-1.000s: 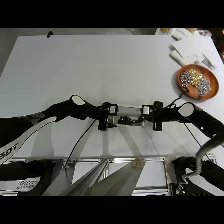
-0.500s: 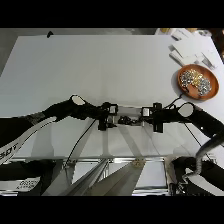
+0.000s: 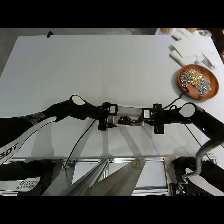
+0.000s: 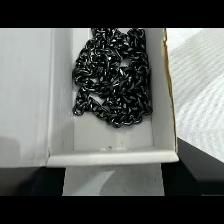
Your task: Fold the box and place the chain.
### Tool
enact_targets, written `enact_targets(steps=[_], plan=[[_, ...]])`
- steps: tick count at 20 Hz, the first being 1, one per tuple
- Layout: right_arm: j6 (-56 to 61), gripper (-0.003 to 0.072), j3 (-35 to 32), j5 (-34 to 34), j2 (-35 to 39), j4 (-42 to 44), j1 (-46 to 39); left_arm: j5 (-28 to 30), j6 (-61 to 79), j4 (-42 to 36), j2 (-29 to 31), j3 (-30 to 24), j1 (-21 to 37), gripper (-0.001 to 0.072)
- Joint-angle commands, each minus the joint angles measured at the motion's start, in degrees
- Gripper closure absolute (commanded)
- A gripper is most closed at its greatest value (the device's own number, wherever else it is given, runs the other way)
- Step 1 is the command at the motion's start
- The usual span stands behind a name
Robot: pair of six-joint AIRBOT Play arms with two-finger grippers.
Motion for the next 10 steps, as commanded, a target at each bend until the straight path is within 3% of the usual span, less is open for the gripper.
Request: enact_targets(steps=[1, 10], plan=[[0.1, 0.0516, 0.0, 1.9, 1.7, 0.2, 0.1, 0.0, 0.0, 0.0, 0.0, 0.0, 0.0, 0.0457], [0.1, 0.0517, -0.1, 0.0, -0.2, 5.4, 0.1, 0.0, 0.0, 0.0, 0.0, 0.0, 0.0, 0.0458]])
